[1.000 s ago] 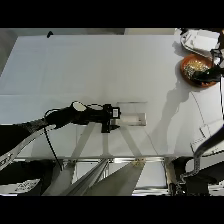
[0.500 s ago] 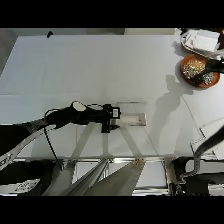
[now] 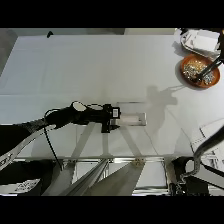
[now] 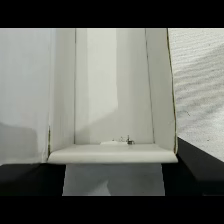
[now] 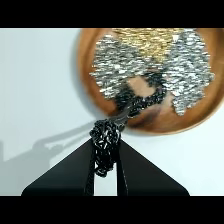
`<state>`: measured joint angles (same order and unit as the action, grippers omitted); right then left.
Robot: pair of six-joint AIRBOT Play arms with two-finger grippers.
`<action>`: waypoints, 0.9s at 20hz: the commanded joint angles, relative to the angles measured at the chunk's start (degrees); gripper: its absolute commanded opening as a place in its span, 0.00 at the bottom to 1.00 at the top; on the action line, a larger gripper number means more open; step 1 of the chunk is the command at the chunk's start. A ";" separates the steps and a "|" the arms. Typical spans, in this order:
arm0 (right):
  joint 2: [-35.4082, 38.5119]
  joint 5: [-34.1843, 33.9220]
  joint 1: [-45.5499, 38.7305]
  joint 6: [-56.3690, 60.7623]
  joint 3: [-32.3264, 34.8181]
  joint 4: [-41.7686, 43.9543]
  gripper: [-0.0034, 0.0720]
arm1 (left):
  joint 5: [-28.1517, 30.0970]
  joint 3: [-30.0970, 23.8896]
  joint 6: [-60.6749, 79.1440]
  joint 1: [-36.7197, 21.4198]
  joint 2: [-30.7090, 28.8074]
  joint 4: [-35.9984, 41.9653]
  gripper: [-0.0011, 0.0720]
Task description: Fold the box and place the chain.
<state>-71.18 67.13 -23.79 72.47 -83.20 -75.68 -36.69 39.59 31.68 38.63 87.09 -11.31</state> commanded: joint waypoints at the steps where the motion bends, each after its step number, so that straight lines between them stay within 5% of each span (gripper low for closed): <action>1: 5.49 8.81 0.04 -2.64 -0.07 5.81 0.06 | -0.02 0.02 0.02 0.02 -0.04 -0.04 0.14; 9: 13.92 25.05 0.04 -2.69 -0.04 17.64 0.06 | 0.00 0.02 0.02 0.02 -0.04 -0.02 0.14; 14: 18.95 29.53 0.83 -2.71 0.00 22.47 0.06 | -0.02 0.02 0.02 0.02 -0.04 -0.02 0.14; 18: 22.93 30.45 9.73 -2.69 0.13 22.38 0.06 | 0.00 0.02 0.02 0.02 -0.04 -0.02 0.14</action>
<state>-50.87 95.64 -19.09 69.80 -83.13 -54.59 -36.69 39.59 31.68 38.63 87.09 -11.31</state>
